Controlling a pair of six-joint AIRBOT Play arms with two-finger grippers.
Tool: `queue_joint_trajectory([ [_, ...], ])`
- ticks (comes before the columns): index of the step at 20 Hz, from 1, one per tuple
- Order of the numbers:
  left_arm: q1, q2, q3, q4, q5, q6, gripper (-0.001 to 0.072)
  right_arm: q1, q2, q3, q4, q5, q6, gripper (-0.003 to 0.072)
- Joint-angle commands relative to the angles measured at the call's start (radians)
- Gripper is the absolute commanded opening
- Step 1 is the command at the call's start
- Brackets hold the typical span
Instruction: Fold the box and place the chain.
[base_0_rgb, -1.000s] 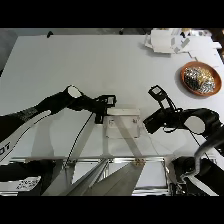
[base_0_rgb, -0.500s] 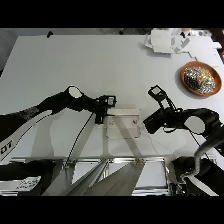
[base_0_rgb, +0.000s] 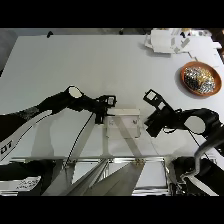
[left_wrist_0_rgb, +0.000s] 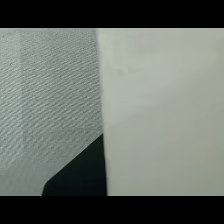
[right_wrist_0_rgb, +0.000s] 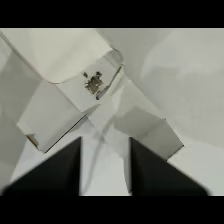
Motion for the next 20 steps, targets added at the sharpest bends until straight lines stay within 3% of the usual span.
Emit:
queue_joint_trajectory([
  [1,0.0,0.001,0.0,0.0,-0.002,-0.001,0.0011,0.029,-0.001,0.001,0.153,0.006,-0.33,0.008],
  [2,0.0,0.001,0.0,0.0,-0.002,-0.001,0.0011,0.051,-0.005,0.0,0.165,0.005,-0.392,0.0018],
  [9,0.0,0.001,0.0,0.001,-0.002,-0.001,0.0011,0.113,-0.048,-0.019,0.1,0.039,-0.434,0.0025],
  [10,0.0,0.001,0.0,0.001,-0.002,-0.001,0.0011,0.116,-0.048,-0.039,0.099,0.015,-0.452,0.0119],
  [12,0.0,0.001,0.0,0.001,-0.002,-0.001,0.0011,0.168,-0.048,-0.101,0.056,-0.084,-0.468,0.0526],
  [13,0.0,0.001,0.0,0.0,-0.002,-0.001,0.0011,0.211,-0.046,-0.13,0.012,-0.131,-0.468,0.0572],
  [16,0.0,0.001,0.0,0.001,-0.002,-0.001,0.0011,0.326,-0.041,-0.181,-0.039,-0.239,-0.467,0.0572],
  [17,0.0,0.001,0.0,0.0,-0.002,-0.001,0.0011,0.346,-0.041,-0.195,-0.04,-0.293,-0.455,0.0607],
  [18,0.0,0.001,0.0,0.001,-0.002,-0.001,0.0011,0.356,-0.042,-0.217,-0.044,-0.376,-0.456,0.0698],
  [20,0.0,0.001,0.0,0.001,-0.002,-0.001,0.0011,0.359,-0.048,-0.252,-0.056,-0.505,-0.455,0.0697],
])
